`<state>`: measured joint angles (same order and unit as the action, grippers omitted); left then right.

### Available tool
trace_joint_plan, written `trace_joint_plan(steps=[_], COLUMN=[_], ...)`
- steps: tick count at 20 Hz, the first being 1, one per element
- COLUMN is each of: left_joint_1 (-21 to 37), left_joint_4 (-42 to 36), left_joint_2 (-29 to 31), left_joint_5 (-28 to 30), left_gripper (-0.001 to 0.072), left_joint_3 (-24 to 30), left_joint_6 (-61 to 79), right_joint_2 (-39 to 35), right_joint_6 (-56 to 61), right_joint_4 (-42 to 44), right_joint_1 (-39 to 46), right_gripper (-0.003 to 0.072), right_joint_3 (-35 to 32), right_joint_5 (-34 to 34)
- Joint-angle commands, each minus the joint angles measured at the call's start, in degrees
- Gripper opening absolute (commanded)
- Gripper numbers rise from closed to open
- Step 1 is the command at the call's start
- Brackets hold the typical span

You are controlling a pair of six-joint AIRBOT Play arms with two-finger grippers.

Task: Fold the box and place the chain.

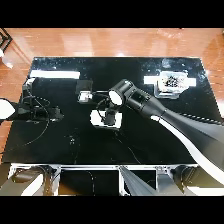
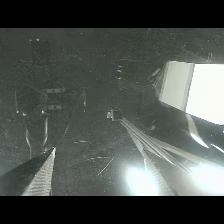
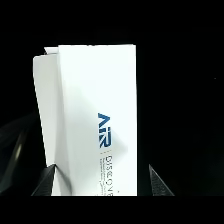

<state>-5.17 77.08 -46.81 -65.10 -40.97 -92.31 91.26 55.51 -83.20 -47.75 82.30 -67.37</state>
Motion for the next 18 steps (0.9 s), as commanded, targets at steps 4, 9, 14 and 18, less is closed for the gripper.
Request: trace_joint_plan(steps=[4, 9, 14, 18], left_joint_1=[0.07, 0.07, 0.07, 0.07], left_joint_4=[0.02, 0.02, 0.02, 0.04], left_joint_2=[0.02, 0.02, 0.02, 0.02], left_joint_5=[0.11, 0.09, 0.07, 0.09], left_gripper=[0.0646, 0.0646, 0.0647, 0.0646], left_joint_3=[0.00, 0.00, 0.00, 0.00], left_joint_6=[0.02, 0.02, 0.44, 0.46], right_joint_2=[0.33, 0.33, 1.29, 1.40], right_joint_6=[0.02, 0.20, 0.24, 0.52], right_joint_4=[-0.87, 1.01, 0.11, -0.83], right_joint_1=[0.00, -0.07, 0.00, -0.15], right_gripper=[0.0576, 0.0693, 0.0693, 0.0621], right_joint_3=[0.07, 0.04, 0.04, 0.04], right_joint_5=[-1.62, -3.34, -2.49, -1.42])
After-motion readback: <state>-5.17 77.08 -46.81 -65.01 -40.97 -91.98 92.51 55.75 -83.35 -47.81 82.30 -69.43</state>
